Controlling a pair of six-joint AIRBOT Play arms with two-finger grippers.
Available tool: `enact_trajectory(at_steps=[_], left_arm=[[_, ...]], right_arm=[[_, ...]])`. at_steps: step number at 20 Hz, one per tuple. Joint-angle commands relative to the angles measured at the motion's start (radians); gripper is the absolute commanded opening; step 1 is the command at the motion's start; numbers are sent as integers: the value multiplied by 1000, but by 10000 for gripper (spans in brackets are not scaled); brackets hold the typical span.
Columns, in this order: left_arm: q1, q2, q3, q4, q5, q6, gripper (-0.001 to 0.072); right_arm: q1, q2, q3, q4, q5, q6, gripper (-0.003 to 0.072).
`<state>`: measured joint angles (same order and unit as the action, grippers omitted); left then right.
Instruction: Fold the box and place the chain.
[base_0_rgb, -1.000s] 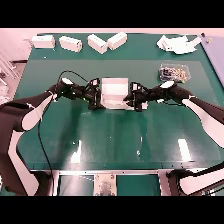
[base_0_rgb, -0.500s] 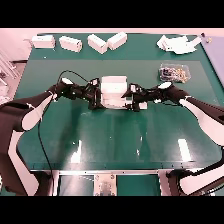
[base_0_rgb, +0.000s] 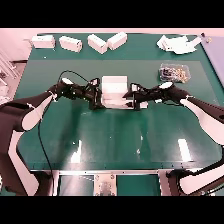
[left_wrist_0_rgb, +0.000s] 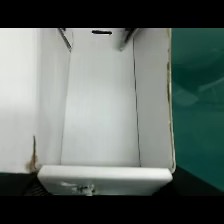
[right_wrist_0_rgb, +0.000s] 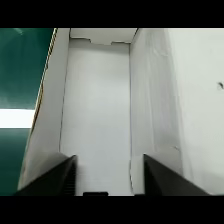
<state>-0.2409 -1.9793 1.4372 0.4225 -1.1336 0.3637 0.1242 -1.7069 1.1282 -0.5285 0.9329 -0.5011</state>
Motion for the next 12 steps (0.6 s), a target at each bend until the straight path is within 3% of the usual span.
enact_trajectory(at_steps=[1, 2, 3, 6, 12], left_arm=[[0, 0, 0, 4, -1, 3, 627], [1, 0, 0, 4, -1, 3, 627], [1, 0, 0, 4, 0, 3, 627], [0, 0, 0, 3, -1, 3, 627], [1, 0, 0, 4, 0, 3, 627]], right_arm=[[-31, 19, 1, -66, 3, 84, 259], [-43, 30, 2, -75, 3, 106, 249], [-55, 42, 1, -78, 3, 122, 145], [-89, 89, 1, -94, 2, 181, 9], [-198, 155, 1, -161, 3, 599, 10]])
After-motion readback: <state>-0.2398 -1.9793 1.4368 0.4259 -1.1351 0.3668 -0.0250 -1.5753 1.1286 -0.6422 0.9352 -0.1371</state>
